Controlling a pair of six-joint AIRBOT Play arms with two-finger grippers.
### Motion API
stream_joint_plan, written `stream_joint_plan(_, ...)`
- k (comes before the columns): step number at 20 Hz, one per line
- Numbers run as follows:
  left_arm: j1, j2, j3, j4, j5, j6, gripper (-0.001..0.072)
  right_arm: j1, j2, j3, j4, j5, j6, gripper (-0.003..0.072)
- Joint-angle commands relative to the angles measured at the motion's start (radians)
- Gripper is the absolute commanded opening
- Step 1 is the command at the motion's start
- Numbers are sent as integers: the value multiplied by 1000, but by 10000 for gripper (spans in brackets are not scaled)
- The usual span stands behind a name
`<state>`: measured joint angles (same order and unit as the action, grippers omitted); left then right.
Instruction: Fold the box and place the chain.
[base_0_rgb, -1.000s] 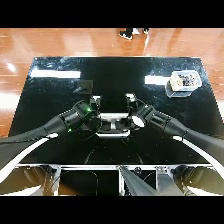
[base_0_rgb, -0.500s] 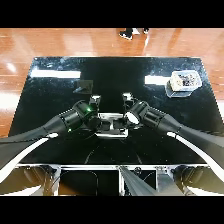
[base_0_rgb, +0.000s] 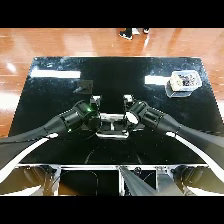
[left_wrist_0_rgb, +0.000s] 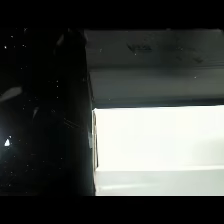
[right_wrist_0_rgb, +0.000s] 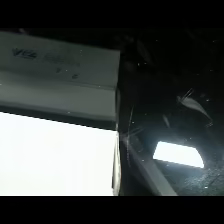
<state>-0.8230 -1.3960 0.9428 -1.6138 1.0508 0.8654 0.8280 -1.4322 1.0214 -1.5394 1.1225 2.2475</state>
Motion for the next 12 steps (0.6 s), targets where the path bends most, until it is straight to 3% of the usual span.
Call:
stream_joint_plan(1, 0, 0, 0, 0, 0, -1, 20, 1, -3, 1, 6, -19, 6, 140)
stream_joint_plan(12, -8, 0, 0, 1, -1, -1, 21, 1, -43, 2, 21, -31, -3, 141)
